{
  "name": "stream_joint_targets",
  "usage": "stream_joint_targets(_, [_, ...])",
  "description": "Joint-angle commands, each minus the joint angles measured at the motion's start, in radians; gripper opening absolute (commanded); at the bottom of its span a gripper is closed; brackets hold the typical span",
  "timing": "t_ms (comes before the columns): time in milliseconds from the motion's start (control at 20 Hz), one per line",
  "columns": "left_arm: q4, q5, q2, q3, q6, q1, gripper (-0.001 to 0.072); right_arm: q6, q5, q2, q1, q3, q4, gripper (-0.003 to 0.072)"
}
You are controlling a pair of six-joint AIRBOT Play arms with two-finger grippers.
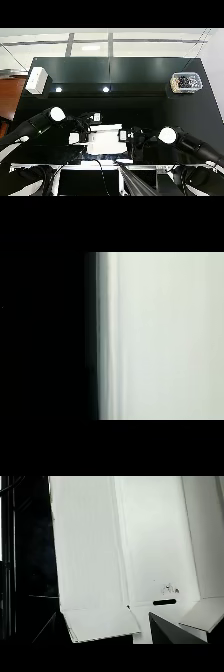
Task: Fold the box and place the chain.
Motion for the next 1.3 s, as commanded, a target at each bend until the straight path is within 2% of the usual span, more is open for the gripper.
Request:
stream_joint_targets(0, [0.0,0.0,0.0,-0.001,0.0,0.001,0.003,-0.017,0.008,-0.04,0.039,0.005,-0.002,0.0699])
stream_joint_targets(350, [0.0,0.0,0.0,-0.001,0.0,0.001,0.003,-0.015,-0.133,-0.089,0.063,0.005,-0.059,0.0699])
stream_joint_targets(750, [0.0,0.0,0.0,-0.001,0.0,0.001,0.003,-0.013,-0.149,-0.1,0.063,0.012,-0.055,0.0698])
stream_joint_targets(1250, [0.0,-0.002,0.0,-0.001,-0.001,0.001,0.003,0.06,-0.142,-0.098,0.027,0.097,-0.064,0.0699])
